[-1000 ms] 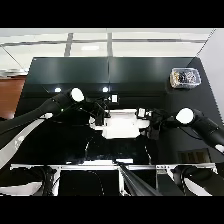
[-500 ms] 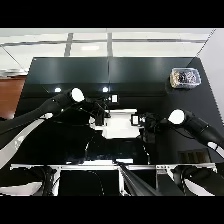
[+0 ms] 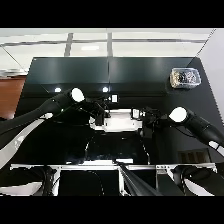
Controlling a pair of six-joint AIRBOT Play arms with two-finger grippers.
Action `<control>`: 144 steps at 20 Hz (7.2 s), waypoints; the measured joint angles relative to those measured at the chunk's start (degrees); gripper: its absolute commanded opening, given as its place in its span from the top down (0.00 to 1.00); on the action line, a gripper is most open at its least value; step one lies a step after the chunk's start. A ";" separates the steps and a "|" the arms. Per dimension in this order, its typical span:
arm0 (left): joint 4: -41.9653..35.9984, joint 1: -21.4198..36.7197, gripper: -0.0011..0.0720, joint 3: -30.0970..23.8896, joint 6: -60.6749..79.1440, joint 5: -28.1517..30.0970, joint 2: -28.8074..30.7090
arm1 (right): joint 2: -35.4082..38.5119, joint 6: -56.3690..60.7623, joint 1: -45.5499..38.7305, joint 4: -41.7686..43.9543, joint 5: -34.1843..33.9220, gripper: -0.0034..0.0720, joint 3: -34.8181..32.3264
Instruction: Fold the box and place the chain.
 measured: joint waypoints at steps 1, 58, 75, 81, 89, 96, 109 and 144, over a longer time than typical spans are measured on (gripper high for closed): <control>-0.02 0.00 0.95 -0.02 0.00 0.04 0.00 | 0.00 -1.03 -0.11 0.13 -0.85 0.01 0.04; -0.02 -0.04 0.95 -0.02 0.02 0.35 0.00 | -14.12 -10.91 -3.54 9.51 1.11 0.16 2.80; -0.02 -0.04 0.95 -0.02 0.02 0.39 0.00 | -14.12 -10.32 -3.82 8.61 1.38 0.15 2.71; -0.02 -0.04 0.95 -0.02 0.02 0.39 0.00 | -14.12 -9.99 -4.07 7.98 1.60 0.15 2.67; -0.02 -0.04 0.95 -0.02 0.02 0.74 0.00 | -14.10 -8.61 -5.18 7.45 2.12 0.15 2.62; 0.00 -0.04 0.95 -0.02 0.02 1.27 0.00 | -14.10 -7.32 -3.82 5.75 0.72 0.15 2.43; -0.02 -0.04 0.95 -0.04 0.02 1.51 0.00 | -14.19 -5.57 -2.84 4.31 -1.14 0.15 2.40; -19.76 3.41 0.95 -11.02 -33.11 0.66 15.04 | -14.29 -4.63 -2.16 2.82 -1.46 0.73 2.38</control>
